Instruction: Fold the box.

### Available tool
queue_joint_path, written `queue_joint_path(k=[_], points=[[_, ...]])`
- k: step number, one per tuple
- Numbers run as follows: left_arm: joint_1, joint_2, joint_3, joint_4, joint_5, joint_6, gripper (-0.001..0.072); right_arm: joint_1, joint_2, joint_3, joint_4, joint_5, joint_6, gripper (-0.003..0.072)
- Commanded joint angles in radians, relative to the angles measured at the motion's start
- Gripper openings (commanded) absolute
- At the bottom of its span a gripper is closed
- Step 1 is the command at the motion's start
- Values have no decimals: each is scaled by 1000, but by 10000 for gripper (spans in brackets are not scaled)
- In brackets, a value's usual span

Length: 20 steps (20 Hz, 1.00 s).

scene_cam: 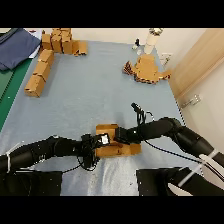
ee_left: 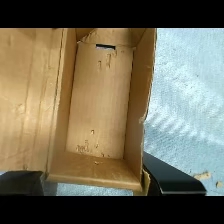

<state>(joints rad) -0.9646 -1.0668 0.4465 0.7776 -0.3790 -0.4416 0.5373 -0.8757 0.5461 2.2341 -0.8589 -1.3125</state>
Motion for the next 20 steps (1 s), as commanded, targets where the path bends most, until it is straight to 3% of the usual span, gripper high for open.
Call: queue_joint_path(k=[1,9,17,20], points=[[-1,1,-1,1,-2,0,532,-8,-100,37,17,79,-94,4],[-1,1,-1,4,-24,-1,531,-24,-252,58,-14,81,-185,4],[-1,1,-1,4,-23,0,532,-25,-251,24,-41,111,-256,4],[-1,1,-1,4,-23,0,532,-39,-175,24,-64,108,-300,3]])
